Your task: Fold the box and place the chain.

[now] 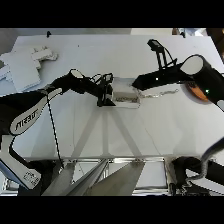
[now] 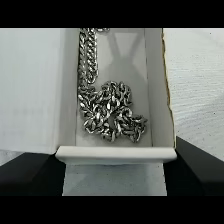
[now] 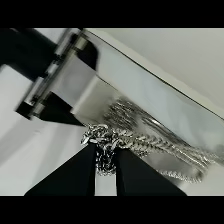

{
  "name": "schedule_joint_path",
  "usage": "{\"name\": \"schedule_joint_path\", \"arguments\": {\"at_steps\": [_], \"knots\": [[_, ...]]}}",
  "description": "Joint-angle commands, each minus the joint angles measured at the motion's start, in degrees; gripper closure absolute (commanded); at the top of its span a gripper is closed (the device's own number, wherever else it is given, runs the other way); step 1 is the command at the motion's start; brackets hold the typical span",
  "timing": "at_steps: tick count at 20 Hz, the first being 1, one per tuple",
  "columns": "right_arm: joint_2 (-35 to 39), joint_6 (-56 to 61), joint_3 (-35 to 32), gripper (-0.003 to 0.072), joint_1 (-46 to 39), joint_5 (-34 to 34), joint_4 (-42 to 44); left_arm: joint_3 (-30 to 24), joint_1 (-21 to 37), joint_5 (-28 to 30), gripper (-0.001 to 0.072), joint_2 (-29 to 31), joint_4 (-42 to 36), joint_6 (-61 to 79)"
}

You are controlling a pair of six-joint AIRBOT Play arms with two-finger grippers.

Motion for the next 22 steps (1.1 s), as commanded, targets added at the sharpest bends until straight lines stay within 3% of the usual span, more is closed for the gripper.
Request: {"name": "schedule_joint_path", "arguments": {"at_steps": [1, 11, 17, 20, 22], "knots": [[-2.5, -5.6, 0.0, 0.0680, 1.7, -2.5, 8.2, 0.0, 0.0, 0.0, 0.0143, 0.0, 0.0, 0.0], [-12.1, -7.6, 0.0, 0.0680, 7.5, -5.6, 10.3, 0.0, 0.0, 0.0, 0.0143, 0.0, 0.0, 0.0], [-13.6, -3.2, 0.0, 0.0672, 7.5, -8.7, 0.1, 0.0, 0.0, 0.0, 0.0143, 0.0, 0.0, 0.0], [-13.6, -3.2, 0.0, 0.0491, 7.5, -7.8, 0.2, 0.0, 0.0, 0.0, 0.0143, 0.0, 0.0, 0.0], [-13.2, -3.2, 0.0, 0.0491, 7.5, -5.4, 0.1, 0.0, 0.0, 0.0, 0.0143, 0.0, 0.0, 0.0]]}}
